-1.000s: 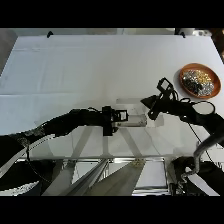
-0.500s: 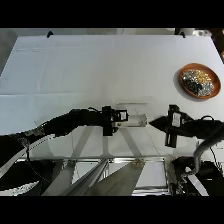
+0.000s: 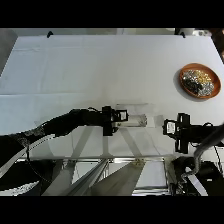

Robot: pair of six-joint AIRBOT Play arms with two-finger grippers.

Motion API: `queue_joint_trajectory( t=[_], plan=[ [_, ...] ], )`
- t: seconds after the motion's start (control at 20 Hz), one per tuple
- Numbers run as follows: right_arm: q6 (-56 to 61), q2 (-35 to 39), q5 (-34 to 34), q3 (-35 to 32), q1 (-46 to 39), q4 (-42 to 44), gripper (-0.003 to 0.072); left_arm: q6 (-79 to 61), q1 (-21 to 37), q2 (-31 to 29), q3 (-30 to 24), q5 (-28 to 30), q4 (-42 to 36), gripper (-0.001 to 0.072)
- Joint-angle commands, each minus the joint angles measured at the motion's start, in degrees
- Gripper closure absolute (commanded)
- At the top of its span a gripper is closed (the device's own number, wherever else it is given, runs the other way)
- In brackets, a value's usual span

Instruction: Fold the box and place the chain.

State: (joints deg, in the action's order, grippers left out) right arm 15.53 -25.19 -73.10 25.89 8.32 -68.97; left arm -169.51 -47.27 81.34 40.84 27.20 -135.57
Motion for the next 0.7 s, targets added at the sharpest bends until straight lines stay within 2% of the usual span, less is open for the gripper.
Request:
queue_joint_trajectory(
  t=[0.0, 0.05, 0.1, 0.25, 0.45, 0.65],
  plan=[
    [-1.18, -2.16, 5.79, -2.03, 0.57, 0.76, 0.0624, -0.02, 0.04, -0.04, 0.0, 0.0, 0.0, 0.0514],
    [-1.18, -3.19, 7.89, -2.69, 1.55, 1.84, 0.0539, -0.02, 0.04, -0.04, 0.0, 0.0, 0.0, 0.0514],
    [-1.18, -4.42, 10.19, -3.21, 3.06, 2.21, 0.0491, -0.02, 0.04, -0.04, 0.0, -0.02, 0.0, 0.0514],
    [-1.2, -7.96, 11.58, -3.37, 6.12, 2.19, 0.0494, -0.02, 0.04, -0.04, 0.0, 0.0, 0.0, 0.0514],
    [-1.29, -12.68, 18.21, -3.41, 6.69, 1.95, 0.0536, -0.02, 0.04, -0.04, 0.0, 0.0, 0.0, 0.0514],
    [-8.44, -19.5, 20.52, -3.41, 6.69, 2.01, 0.0535, -0.02, 0.04, -0.04, 0.0, 0.0, 0.0, 0.0514]
  ],
)
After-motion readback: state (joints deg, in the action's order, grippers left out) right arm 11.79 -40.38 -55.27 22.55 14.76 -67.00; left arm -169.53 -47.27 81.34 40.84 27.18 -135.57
